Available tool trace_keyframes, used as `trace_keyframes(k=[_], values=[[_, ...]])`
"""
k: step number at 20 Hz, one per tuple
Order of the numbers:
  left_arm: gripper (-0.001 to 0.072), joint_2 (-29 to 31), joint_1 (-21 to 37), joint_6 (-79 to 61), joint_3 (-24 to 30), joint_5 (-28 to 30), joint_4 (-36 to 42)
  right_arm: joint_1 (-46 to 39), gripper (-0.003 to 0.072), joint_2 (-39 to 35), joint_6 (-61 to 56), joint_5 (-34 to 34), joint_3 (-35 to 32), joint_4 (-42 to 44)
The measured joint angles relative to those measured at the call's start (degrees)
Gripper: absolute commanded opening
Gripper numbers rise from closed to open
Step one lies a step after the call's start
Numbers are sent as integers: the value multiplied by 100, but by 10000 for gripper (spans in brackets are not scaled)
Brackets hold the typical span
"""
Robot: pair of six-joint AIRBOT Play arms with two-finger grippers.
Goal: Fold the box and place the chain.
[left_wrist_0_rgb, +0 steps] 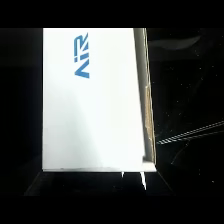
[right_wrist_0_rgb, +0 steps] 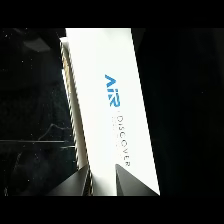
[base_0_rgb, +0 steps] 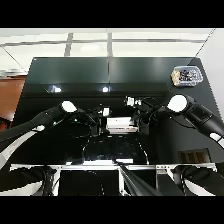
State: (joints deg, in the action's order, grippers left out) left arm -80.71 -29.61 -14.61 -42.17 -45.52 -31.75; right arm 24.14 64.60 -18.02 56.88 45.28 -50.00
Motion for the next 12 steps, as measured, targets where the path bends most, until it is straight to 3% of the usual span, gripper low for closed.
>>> trace_keyframes(k=[4, 6, 11, 12], values=[[507, 0, 0, 2, 2, 0, 0, 24, 206, 0, 0, 7, 0, -2], [508, 0, 0, 2, 2, -2, 0, 61, 287, 0, 0, 2, 0, -35], [507, 0, 0, 0, 2, -7, 0, 90, 285, 4, 0, -31, 0, -90], [507, 0, 0, 0, 2, -7, 0, 92, 235, 4, 0, -31, 0, -98]])
